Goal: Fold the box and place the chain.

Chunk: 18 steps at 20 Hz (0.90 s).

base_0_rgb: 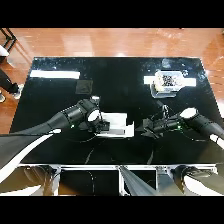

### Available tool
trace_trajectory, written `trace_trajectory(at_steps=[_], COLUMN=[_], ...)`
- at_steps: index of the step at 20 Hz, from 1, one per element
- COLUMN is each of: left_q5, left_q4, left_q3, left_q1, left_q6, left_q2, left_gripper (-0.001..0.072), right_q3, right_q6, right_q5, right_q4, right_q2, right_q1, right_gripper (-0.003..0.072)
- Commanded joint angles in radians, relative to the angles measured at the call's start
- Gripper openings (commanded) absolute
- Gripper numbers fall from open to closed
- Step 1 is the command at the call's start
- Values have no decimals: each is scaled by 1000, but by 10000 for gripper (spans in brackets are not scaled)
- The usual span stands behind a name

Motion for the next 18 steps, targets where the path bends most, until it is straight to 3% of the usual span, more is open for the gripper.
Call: trace_trajectory(at_steps=[1, 11, 15, 16, 18], left_q5=[-1, -1, -1, -1, -1], left_q4=[0, 1, 1, 1, 1], left_q3=[1, 1, 1, 1, 1], left_q1=[0, 0, 0, 0, 0], left_q6=[1, 1, 1, 1, 1], left_q2=[0, 0, 0, 0, 0], left_gripper=[23, 23, 23, 23, 23], right_q3=[26, 95, 132, 142, 151], right_q6=[-41, -56, 37, 72, 131], right_q5=[83, -20, -89, -101, -129], right_q4=[57, 145, 75, 39, -12], right_q2=[-2, -2, -2, -2, -2], right_q1=[8, 233, 323, 338, 358], right_gripper=[663, 662, 652, 580, 580])
